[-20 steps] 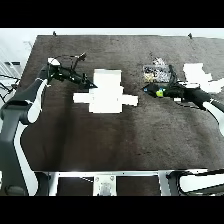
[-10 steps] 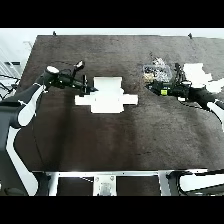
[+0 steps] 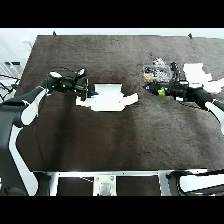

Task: Fold the box and place the chain.

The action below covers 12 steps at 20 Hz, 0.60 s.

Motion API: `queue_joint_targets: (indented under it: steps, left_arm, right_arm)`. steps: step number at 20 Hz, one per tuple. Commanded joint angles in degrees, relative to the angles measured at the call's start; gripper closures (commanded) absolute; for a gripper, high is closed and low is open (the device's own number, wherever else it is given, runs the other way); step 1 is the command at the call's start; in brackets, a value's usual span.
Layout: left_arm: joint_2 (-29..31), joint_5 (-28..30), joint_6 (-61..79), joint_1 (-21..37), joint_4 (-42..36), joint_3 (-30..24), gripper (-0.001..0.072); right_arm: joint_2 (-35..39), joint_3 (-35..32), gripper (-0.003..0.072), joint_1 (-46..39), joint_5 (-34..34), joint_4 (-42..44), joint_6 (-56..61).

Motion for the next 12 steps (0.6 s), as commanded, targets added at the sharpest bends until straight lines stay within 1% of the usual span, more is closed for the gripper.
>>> queue_joint_targets:
  steps: [1,3,4,5,7,9,12]
  left_arm:
    - [-1.38,0.07,1.64,-0.26,-0.07,-0.04,0.0692]
    - [-1.36,-0.07,1.62,-0.24,-0.09,-0.04,0.0692]
    - [-1.36,0.11,1.6,-0.24,-0.07,-0.04,0.0691]
    - [-1.31,-0.07,1.57,-0.24,-0.07,-0.04,0.0691]
    - [-1.31,-0.17,1.53,-0.26,-0.55,-0.04,0.069]
    - [-1.31,-0.5,1.49,-0.24,-0.87,-0.04,0.069]
    - [-1.31,-0.59,1.44,-0.24,-0.96,-0.04,0.069]
  right_arm:
    - [0.04,0.0,0.0411,0.63,-0.74,0.0,-1.38]
    - [0.04,0.0,0.0408,0.63,-0.92,0.02,-3.89]
    - [0.04,0.0,0.0389,0.63,-0.92,0.24,-5.7]
    - [0.04,0.0,0.037,0.66,-0.92,1.79,-8.39]
    - [0.98,-0.15,0.0371,0.85,-0.57,6.84,-15.3]
    - [4.15,-1.38,0.037,0.98,0.87,7.45,-19.67]
    - [9.84,-5.4,0.0359,3.13,2.64,6.1,-28.76]
